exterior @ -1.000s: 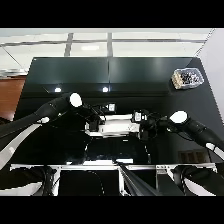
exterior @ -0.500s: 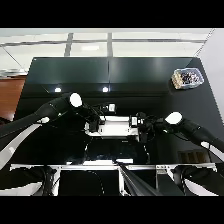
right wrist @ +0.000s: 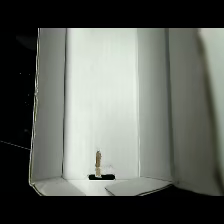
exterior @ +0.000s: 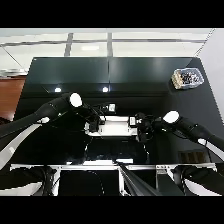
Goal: Fold the box and place the chain.
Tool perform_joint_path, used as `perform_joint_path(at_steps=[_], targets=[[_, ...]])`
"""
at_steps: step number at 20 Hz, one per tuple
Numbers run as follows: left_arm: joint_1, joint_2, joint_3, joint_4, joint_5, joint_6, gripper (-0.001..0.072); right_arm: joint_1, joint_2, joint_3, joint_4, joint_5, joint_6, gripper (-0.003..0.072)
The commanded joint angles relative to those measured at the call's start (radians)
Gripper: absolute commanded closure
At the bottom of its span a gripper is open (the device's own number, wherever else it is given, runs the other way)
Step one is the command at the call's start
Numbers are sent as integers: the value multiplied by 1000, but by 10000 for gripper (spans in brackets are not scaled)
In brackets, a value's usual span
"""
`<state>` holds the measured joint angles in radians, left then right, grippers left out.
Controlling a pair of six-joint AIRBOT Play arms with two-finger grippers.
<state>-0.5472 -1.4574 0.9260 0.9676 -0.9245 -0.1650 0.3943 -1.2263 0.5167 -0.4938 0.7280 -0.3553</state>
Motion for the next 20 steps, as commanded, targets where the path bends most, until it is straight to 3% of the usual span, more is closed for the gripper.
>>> perform_joint_path(at_steps=[1,20], targets=[[0,0,1,0,1,0,682,1,-15,5,-28,2,24,-26],[-9,-17,1,-6,2,0,683,22,-18,5,-49,-37,57,-26]])
